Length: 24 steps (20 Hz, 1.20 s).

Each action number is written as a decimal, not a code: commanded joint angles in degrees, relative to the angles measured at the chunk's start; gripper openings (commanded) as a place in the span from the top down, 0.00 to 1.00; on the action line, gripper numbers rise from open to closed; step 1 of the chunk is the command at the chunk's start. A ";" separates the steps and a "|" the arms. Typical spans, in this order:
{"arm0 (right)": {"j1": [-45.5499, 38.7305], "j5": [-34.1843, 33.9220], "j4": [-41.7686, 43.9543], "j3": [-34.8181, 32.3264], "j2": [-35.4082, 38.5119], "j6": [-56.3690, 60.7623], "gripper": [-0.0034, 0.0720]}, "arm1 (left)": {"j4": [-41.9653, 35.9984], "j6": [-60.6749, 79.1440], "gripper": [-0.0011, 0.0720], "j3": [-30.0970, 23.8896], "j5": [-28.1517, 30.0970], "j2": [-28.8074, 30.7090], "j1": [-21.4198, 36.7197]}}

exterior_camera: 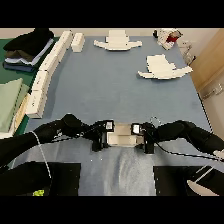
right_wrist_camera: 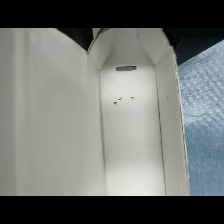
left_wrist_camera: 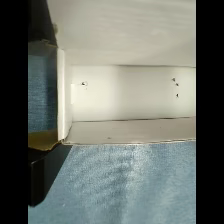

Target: Fold the box.

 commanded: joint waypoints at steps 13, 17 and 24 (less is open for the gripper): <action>0.00 -0.02 0.00 0.00 -0.02 -0.20 0.39 | 0.94 -1.38 0.14 0.07 -0.33 -0.04 0.04; -0.02 -0.02 -0.02 0.00 -0.02 -0.20 0.39 | 0.90 -1.40 0.14 0.07 -0.33 -0.04 0.04; -0.02 0.00 0.00 0.00 -0.02 -0.20 0.39 | 0.90 -1.38 0.14 0.07 -0.31 -0.04 0.04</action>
